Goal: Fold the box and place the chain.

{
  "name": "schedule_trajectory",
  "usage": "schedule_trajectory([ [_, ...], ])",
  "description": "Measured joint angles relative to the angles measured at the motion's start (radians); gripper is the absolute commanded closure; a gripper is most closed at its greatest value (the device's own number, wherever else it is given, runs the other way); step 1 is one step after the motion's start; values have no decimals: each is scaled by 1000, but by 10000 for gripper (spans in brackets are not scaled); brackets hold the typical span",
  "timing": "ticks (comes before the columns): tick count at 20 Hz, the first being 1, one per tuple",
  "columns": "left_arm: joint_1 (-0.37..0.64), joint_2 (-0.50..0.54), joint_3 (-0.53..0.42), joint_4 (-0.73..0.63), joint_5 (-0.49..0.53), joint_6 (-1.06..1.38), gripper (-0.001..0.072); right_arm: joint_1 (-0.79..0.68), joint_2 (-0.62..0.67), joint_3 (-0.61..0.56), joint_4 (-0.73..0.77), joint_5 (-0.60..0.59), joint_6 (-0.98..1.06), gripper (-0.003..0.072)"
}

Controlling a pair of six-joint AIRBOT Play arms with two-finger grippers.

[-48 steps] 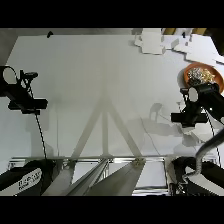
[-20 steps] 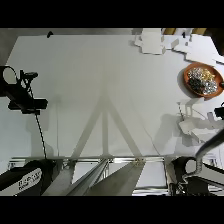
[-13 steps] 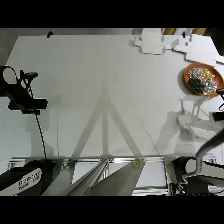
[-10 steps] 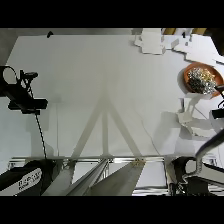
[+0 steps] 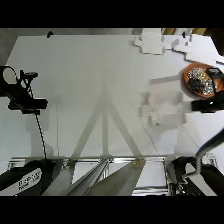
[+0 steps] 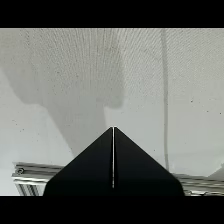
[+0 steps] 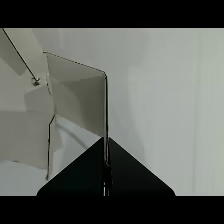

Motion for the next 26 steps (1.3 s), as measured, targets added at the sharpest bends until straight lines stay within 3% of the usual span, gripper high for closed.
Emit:
schedule_trajectory([
  [4, 0, 0, 0, 0, 0, 0, 701, 124, 174, -172, 164, -109, 29, 666],
  [8, 0, 0, 0, -1, 32, 0, 701, 235, 248, -267, 227, -182, 67, 666],
  [11, 0, 0, 0, -31, 99, 0, 702, 294, 265, -292, 244, -207, 80, 666],
  [14, 0, -2, 0, -100, 245, 8, 702, 326, 271, -301, 249, -224, 84, 666],
  [17, -5, -20, 0, -337, 341, 195, 695, 338, 274, -305, 253, -231, 85, 666],
  [18, -13, -33, 0, -457, 351, 312, 608, 340, 274, -306, 253, -233, 85, 666],
  [19, -26, -48, 0, -570, 352, 430, 448, 341, 274, -306, 253, -233, 84, 666],
  [22, -107, -120, 0, -895, 351, 790, 293, 344, 274, -306, 255, -236, 83, 665],
  [26, -268, -267, 8, -1176, 352, 1128, 265, 344, 274, -306, 255, -235, 80, 665],
])
